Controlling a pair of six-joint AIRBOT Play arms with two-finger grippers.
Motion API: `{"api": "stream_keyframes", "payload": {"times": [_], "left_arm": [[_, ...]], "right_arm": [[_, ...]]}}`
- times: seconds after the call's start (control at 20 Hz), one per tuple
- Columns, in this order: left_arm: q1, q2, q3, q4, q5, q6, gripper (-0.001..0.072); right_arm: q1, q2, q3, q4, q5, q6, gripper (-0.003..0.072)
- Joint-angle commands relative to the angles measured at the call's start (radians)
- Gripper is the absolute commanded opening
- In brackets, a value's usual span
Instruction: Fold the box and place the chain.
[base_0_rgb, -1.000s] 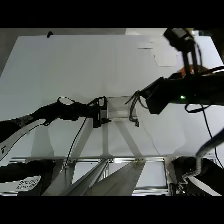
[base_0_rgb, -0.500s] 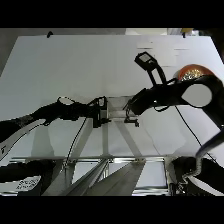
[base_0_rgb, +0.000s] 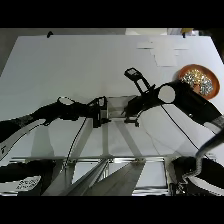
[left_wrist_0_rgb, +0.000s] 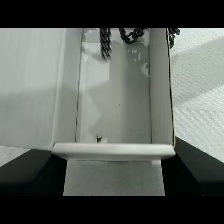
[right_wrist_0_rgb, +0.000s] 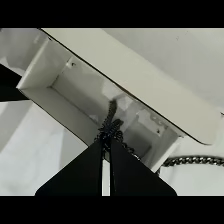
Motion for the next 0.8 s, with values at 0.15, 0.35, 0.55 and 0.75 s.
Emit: {"api": "stream_keyframes", "payload": {"times": [0.15, 0.35, 0.55, 0.75], "left_arm": [[0.0, 0.0, 0.0, 0.0, 0.0, 0.0, 0.0014], [0.0, 0.0, 0.0, 0.0, 0.0, 0.0, 0.0014], [0.0, 0.0, 0.0, 0.0, 0.0, 0.0, 0.0014], [0.0, 0.0, 0.0, 0.0, 0.001, 0.0, 0.0014]], "right_arm": [[0.027, -0.042, -0.002, 0.03, -0.022, -0.02, 0.0104], [0.018, -0.033, 0.002, 0.017, 0.003, -0.031, 0.0282], [-0.017, 0.046, 0.002, -0.079, 0.165, -0.031, 0.0266], [-0.03, 0.118, 0.001, -0.17, 0.342, -0.035, 0.0249]]}}
